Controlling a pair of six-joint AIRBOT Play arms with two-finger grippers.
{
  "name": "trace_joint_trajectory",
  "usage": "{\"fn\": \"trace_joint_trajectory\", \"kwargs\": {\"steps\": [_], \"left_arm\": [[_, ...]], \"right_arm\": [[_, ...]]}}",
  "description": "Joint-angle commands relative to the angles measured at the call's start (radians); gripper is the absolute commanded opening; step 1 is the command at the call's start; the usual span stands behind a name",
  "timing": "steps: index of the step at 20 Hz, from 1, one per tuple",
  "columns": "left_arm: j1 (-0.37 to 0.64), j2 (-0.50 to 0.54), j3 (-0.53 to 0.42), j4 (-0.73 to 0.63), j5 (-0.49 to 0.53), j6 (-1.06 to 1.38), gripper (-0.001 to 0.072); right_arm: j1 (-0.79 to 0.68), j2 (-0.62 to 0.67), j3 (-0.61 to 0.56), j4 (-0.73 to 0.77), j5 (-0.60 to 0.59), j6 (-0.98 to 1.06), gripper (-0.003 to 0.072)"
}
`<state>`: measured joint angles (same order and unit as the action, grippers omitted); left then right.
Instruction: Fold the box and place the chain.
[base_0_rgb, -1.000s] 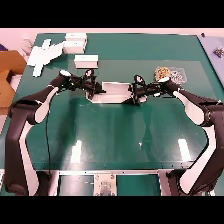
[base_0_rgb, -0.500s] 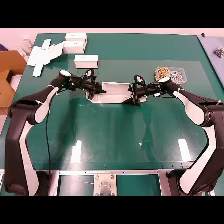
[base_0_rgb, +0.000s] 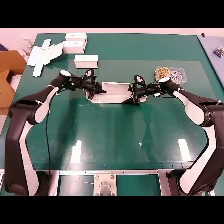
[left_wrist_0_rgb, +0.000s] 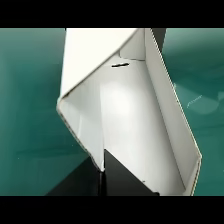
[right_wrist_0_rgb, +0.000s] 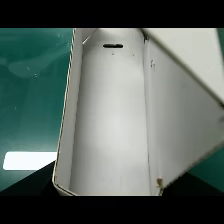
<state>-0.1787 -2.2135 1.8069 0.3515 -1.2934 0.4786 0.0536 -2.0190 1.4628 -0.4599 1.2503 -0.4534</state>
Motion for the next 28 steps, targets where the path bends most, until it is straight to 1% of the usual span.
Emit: {"fn": "trace_joint_trajectory", "kwargs": {"steps": [1, 28], "left_arm": [[0.000, -0.001, 0.000, 0.000, 0.000, 0.000, 0.0019], [0.000, 0.000, 0.000, -0.015, 0.000, 0.000, 0.0019]], "right_arm": [[0.000, 0.000, 0.000, 0.000, 0.000, 0.000, 0.0481], [0.000, 0.000, 0.000, 0.000, 0.000, 0.000, 0.0481]]}}
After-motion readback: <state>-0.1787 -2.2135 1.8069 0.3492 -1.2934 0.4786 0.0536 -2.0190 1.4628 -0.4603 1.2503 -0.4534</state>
